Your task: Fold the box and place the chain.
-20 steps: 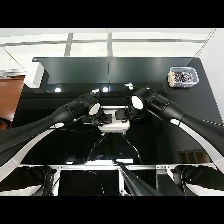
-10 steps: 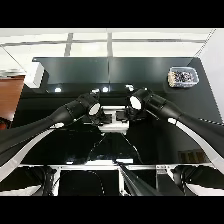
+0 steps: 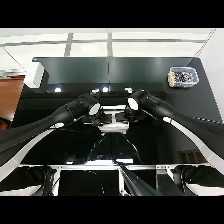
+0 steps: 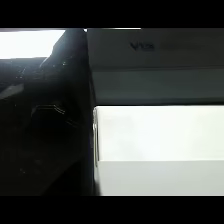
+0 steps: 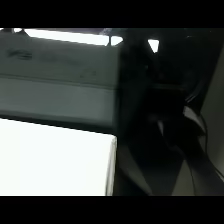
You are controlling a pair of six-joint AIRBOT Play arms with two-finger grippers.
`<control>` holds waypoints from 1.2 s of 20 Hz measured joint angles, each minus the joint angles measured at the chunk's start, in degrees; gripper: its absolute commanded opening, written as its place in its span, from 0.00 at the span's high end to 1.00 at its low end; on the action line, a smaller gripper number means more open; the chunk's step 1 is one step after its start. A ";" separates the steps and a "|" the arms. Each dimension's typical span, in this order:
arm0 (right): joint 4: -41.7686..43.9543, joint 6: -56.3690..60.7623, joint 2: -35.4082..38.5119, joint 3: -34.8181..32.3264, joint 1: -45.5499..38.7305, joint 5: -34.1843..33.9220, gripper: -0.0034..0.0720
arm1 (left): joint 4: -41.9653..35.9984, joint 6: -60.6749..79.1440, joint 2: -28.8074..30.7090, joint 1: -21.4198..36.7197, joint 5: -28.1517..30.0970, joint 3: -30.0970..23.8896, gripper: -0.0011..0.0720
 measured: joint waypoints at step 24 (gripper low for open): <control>-2.25 -5.42 10.64 1.29 -0.48 4.13 0.37 | 0.52 0.70 -0.04 0.00 0.26 0.00 0.95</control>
